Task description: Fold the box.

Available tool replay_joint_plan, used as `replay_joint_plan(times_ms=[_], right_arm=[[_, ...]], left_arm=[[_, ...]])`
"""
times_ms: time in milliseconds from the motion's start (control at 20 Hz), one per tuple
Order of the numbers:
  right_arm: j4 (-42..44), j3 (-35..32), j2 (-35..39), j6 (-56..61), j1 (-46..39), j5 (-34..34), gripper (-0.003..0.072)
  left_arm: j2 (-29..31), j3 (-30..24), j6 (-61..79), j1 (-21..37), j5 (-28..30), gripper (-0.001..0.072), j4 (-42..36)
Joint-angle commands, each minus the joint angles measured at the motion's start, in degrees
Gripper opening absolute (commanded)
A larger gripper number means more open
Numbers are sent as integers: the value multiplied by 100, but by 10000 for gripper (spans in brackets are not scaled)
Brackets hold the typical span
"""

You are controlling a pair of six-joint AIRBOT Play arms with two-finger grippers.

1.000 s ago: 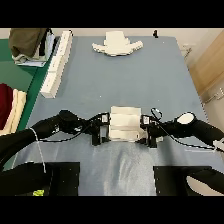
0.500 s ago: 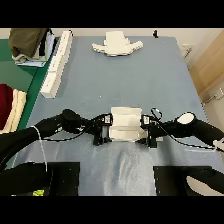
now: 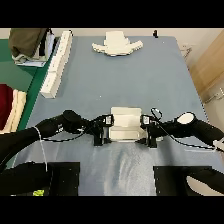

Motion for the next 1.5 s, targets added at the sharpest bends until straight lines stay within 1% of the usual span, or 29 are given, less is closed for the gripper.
replay_joint_plan(times_ms=[0,300,600,850,1050,1100,1150,1450], right_arm=[[4,4,2,2,2,2,603],[2,4,2,2,2,2,602],[2,4,2,2,2,2,602],[2,4,2,2,2,2,602],[2,4,2,2,2,2,602],[2,4,2,2,2,2,603],[2,4,2,2,2,2,602],[2,4,2,2,2,2,602]], left_arm=[[4,7,-531,-74,157,698,518],[7,7,-551,-162,269,698,586],[7,72,-549,-177,251,698,426],[-72,90,-553,-308,192,698,396],[-72,90,-614,-304,221,694,398],[-72,90,-616,-304,225,587,398],[-72,90,-619,-304,216,522,420],[-72,90,-634,-304,216,522,417]])
